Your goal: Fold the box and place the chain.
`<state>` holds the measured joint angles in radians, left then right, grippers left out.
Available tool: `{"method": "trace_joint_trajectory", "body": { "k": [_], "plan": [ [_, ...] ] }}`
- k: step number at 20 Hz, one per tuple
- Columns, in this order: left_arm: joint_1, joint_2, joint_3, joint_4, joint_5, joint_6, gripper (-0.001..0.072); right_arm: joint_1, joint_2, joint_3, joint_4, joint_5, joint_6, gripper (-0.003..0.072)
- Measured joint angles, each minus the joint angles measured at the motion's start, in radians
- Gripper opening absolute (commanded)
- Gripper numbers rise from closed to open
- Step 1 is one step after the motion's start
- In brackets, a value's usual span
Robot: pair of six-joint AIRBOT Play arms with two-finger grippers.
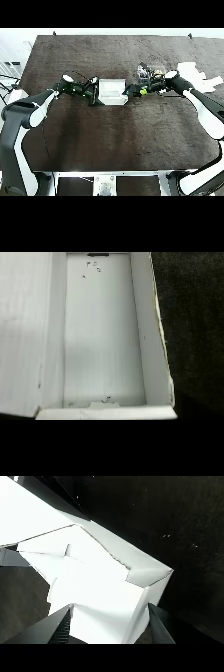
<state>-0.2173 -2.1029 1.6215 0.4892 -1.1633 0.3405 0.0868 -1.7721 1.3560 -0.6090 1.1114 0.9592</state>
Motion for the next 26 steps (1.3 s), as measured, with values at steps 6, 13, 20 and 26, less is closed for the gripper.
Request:
{"method": "trace_joint_trajectory", "body": {
  "k": [6, 13, 20, 26],
  "plan": [
    [0.000, 0.000, 0.000, 0.000, 0.000, 0.000, 0.0350, 0.051, 0.000, 0.013, -0.090, -0.050, 0.097, 0.0550],
    [0.000, 0.000, 0.000, 0.000, 0.000, -0.001, 0.0350, 0.122, 0.000, 0.069, -0.250, -0.106, 0.256, 0.0550],
    [0.000, 0.000, 0.000, 0.000, 0.000, -0.001, 0.0350, 0.209, -0.020, 0.130, -0.486, -0.153, 0.491, 0.0549],
    [0.000, 0.000, 0.000, 0.000, -0.001, 0.000, 0.0350, 0.258, -0.046, 0.193, -0.689, -0.109, 0.681, 0.0549]
  ]
}}
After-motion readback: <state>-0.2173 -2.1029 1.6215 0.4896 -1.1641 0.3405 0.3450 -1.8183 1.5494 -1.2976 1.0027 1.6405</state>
